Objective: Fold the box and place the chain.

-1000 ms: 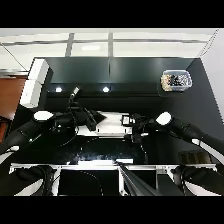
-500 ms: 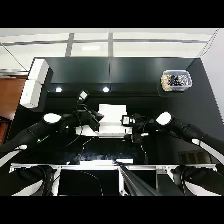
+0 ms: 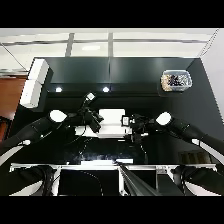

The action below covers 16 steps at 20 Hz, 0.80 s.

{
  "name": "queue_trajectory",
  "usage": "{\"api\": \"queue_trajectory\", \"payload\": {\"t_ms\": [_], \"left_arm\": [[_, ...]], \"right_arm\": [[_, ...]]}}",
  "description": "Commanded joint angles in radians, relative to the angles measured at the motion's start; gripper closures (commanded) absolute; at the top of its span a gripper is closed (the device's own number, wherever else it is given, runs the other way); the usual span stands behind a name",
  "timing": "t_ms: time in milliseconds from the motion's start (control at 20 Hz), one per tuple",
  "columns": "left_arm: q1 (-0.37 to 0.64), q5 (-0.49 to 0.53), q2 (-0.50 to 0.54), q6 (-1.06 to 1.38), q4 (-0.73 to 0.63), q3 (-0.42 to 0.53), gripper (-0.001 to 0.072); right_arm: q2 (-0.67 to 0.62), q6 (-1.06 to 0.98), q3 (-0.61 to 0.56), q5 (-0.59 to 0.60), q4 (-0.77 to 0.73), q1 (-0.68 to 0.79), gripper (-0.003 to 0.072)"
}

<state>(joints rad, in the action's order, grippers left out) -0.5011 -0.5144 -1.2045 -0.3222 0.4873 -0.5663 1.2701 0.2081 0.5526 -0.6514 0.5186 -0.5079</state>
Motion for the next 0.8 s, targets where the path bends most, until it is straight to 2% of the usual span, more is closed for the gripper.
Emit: {"api": "queue_trajectory", "payload": {"t_ms": [0,200,300,500,650,750], "left_arm": [[0.047,-0.1,-0.002,-0.041,0.11,-0.076,0.0679],[0.2,-0.387,0.008,-0.049,0.199,-0.153,0.068],[0.291,-0.484,0.05,-0.049,0.238,-0.157,0.0681],[0.418,-0.55,0.187,-0.015,0.28,-0.126,0.0681],[0.397,-0.597,0.227,0.21,0.327,-0.04,0.067],[0.356,-0.566,0.216,0.259,0.319,0.006,0.047]], "right_arm": [[0.0,-0.003,0.001,0.002,-0.001,-0.001,0.02],[0.0,-0.002,0.001,0.002,-0.001,-0.001,0.02],[0.0,-0.002,0.001,0.002,-0.001,-0.001,0.02],[0.0,-0.002,0.001,0.002,-0.001,-0.001,0.02],[0.0,-0.002,0.001,0.002,-0.001,-0.001,0.0201],[0.0,-0.002,0.001,0.002,-0.001,-0.001,0.02]]}}
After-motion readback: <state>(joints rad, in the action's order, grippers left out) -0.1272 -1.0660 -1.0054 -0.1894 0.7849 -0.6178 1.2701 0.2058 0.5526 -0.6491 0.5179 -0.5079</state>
